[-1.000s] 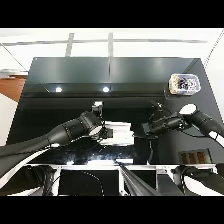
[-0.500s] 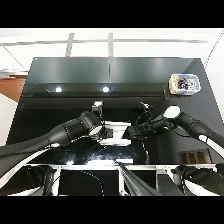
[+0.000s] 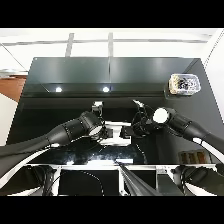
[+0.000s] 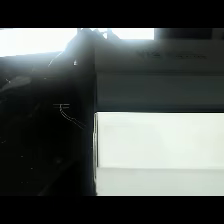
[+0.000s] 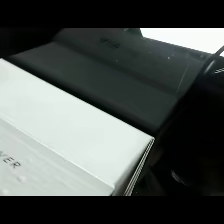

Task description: Fold the box and place the chain.

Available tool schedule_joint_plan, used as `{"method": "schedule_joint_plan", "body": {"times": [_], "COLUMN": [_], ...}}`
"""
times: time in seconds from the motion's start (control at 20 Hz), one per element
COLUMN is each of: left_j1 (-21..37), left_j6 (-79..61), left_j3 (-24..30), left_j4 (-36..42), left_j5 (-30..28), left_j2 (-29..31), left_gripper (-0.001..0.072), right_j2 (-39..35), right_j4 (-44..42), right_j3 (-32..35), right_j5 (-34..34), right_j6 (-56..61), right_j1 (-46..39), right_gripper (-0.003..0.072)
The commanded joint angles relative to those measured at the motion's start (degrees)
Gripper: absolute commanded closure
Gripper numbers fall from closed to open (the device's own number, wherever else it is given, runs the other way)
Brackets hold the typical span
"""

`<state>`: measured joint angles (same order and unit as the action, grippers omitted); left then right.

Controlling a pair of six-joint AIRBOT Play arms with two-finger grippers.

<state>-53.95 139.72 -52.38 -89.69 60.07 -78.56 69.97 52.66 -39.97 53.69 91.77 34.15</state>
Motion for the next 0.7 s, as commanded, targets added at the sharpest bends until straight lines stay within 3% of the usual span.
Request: {"method": "schedule_joint_plan", "body": {"times": [0.0, 0.2, 0.3, 0.5, 0.65], "left_j1": [0.0, 0.0, 0.0, 0.0, 0.1], "left_j6": [0.0, 0.0, 0.0, 0.0, 0.0], "left_j3": [0.0, 0.0, 0.0, 0.0, 0.0], "left_j4": [0.0, 0.0, 0.0, 0.0, 0.0], "left_j5": [0.0, 0.0, 0.0, 0.0, 0.0], "left_j2": [0.0, 0.0, 0.0, 0.0, 0.0], "left_gripper": [0.0682, 0.0682, 0.0682, 0.0682, 0.0682], "right_j2": [0.0, 0.0, 0.0, 0.2, 0.9], "right_j4": [5.2, 19.3, 25.8, 30.8, 31.6], "right_j3": [-1.6, -4.5, -6.2, -7.4, -7.4], "right_j5": [-0.6, 0.3, 1.9, 3.0, 3.1], "right_j6": [6.5, 22.4, 29.7, 37.3, 40.2], "right_j1": [1.9, 7.5, 10.4, 14.2, 15.3], "right_gripper": [0.0206, 0.0208, 0.0273, 0.0332, 0.0332]}}
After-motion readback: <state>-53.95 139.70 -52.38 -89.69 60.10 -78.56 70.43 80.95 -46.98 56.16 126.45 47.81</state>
